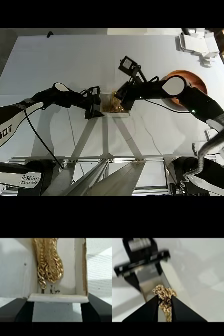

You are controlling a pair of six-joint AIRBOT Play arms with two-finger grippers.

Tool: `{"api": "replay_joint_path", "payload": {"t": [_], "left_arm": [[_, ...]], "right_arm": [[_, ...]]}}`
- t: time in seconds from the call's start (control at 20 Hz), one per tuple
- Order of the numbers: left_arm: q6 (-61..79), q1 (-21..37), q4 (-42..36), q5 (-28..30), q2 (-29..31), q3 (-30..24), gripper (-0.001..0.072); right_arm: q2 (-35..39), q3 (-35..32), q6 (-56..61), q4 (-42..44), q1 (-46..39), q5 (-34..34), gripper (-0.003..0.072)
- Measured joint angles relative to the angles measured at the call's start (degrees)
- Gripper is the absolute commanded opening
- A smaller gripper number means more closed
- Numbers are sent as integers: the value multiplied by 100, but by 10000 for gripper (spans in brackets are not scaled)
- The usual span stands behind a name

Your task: Fold the box and place the chain.

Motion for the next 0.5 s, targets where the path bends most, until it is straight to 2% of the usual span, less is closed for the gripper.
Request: {"api": "replay_joint_path", "payload": {"t": [0.05, 0.1, 0.3, 0.5], "left_arm": [[2, 0, 0, 0, 0, 0, 393], [2, 0, 0, 0, 0, 0, 393], [2, 0, 0, 0, 0, 0, 393], [2, 0, 0, 0, 0, 2, 393]], "right_arm": [[-35, 0, 35, -98, 0, 81, 269], [-59, 0, 57, -166, 0, 142, 318], [-116, 107, 133, -356, 0, 420, 314], [-376, 789, 315, -461, -219, 828, 313]]}}
